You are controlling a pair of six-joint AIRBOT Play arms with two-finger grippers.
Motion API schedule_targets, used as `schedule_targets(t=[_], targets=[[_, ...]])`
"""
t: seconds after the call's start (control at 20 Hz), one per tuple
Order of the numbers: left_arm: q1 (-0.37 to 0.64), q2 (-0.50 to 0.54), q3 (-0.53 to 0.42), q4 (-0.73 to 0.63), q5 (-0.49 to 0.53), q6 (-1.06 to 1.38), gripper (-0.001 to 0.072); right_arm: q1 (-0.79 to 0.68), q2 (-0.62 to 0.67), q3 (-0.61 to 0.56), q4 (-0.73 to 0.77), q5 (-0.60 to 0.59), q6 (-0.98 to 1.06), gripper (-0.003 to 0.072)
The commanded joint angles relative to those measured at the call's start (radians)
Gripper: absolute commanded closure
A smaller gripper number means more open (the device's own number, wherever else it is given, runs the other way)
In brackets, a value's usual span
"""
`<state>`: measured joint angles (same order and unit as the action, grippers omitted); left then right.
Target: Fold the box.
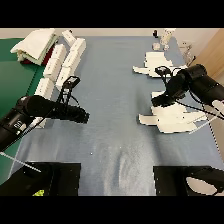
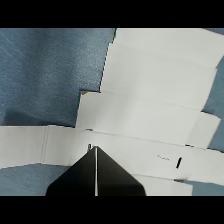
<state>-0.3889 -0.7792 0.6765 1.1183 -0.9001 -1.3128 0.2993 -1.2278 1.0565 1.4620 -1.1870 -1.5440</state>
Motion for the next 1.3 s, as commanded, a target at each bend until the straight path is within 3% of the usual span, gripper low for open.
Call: schedule_targets(t=[0.0, 0.2, 0.4, 0.55, 0.6, 0.65, 0.7, 0.8, 0.95, 1.15, 1.25], targets=[[0.000, 0.001, 0.000, 0.000, 0.000, 0.000, 0.0695, -0.001, -0.001, 0.001, 0.001, 0.001, 0.000, 0.0670], [0.000, 0.001, 0.000, 0.000, 0.000, 0.000, 0.0695, -0.001, -0.001, 0.001, 0.020, 0.001, 0.003, 0.0670], [0.000, 0.001, 0.000, 0.000, 0.011, 0.000, 0.0695, -0.001, -0.001, 0.001, 0.267, 0.000, 0.003, 0.0670], [0.000, 0.001, 0.000, 0.000, 0.039, 0.002, 0.0695, -0.001, -0.001, 0.001, 0.330, 0.001, 0.064, 0.0665], [0.000, 0.001, 0.000, 0.001, 0.037, 0.003, 0.0696, -0.001, -0.001, 0.001, 0.308, 0.000, 0.152, 0.0552], [0.000, 0.001, 0.000, -0.002, 0.043, 0.003, 0.0695, -0.002, -0.001, 0.002, 0.265, -0.004, 0.251, 0.0321], [-0.003, 0.000, 0.000, -0.003, 0.059, 0.004, 0.0695, -0.007, -0.001, 0.006, 0.220, -0.016, 0.303, 0.0255], [-0.003, 0.001, 0.000, -0.005, 0.090, 0.003, 0.0695, -0.055, -0.001, 0.026, 0.154, -0.059, 0.329, 0.0255], [-0.003, 0.001, 0.000, -0.037, 0.102, 0.003, 0.0695, -0.226, -0.001, 0.066, 0.098, -0.115, 0.300, 0.0256], [-0.003, -0.001, 0.000, -0.042, 0.104, -0.037, 0.0695, -0.581, -0.053, 0.129, 0.095, -0.112, 0.042, 0.0256], [-0.003, -0.001, 0.000, -0.042, 0.104, -0.123, 0.0695, -0.753, -0.106, 0.154, 0.169, -0.105, -0.126, 0.0269]])
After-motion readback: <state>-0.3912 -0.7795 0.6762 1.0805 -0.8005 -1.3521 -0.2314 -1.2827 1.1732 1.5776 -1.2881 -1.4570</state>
